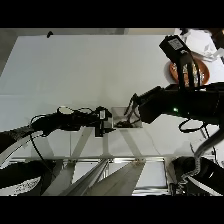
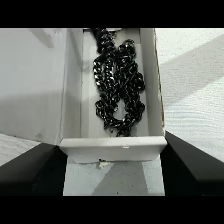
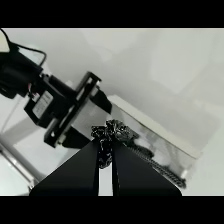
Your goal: Fold the box and place the chain.
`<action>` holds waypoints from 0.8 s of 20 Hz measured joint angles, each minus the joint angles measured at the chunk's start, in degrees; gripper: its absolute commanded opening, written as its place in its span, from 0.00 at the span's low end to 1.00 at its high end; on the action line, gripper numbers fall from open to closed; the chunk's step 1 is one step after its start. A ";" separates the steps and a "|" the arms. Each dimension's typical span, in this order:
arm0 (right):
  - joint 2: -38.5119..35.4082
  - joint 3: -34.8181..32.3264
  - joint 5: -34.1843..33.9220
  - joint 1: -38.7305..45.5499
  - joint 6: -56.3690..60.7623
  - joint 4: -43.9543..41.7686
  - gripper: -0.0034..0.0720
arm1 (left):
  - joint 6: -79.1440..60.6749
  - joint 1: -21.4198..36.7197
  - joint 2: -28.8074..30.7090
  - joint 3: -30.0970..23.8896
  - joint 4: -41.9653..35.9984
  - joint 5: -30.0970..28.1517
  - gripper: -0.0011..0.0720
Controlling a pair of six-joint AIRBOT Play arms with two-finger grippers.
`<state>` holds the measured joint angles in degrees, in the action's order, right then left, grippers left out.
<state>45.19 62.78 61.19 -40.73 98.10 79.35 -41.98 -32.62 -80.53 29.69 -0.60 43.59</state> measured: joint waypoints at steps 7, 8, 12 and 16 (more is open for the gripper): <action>0.00 0.00 -4.68 0.00 -0.79 -2.67 0.07 | 0.00 0.00 0.00 0.00 0.00 0.00 0.57; 0.00 0.00 -5.18 0.00 -0.83 -2.84 0.07 | 0.00 0.00 0.00 0.00 0.00 0.00 0.57; 0.00 0.00 -6.80 0.00 -0.87 -3.30 0.07 | 0.00 0.00 0.00 0.00 0.00 0.00 0.57; 0.24 0.00 -3.10 0.00 -0.94 -1.33 0.07 | 0.00 0.00 0.00 0.00 0.00 0.00 0.57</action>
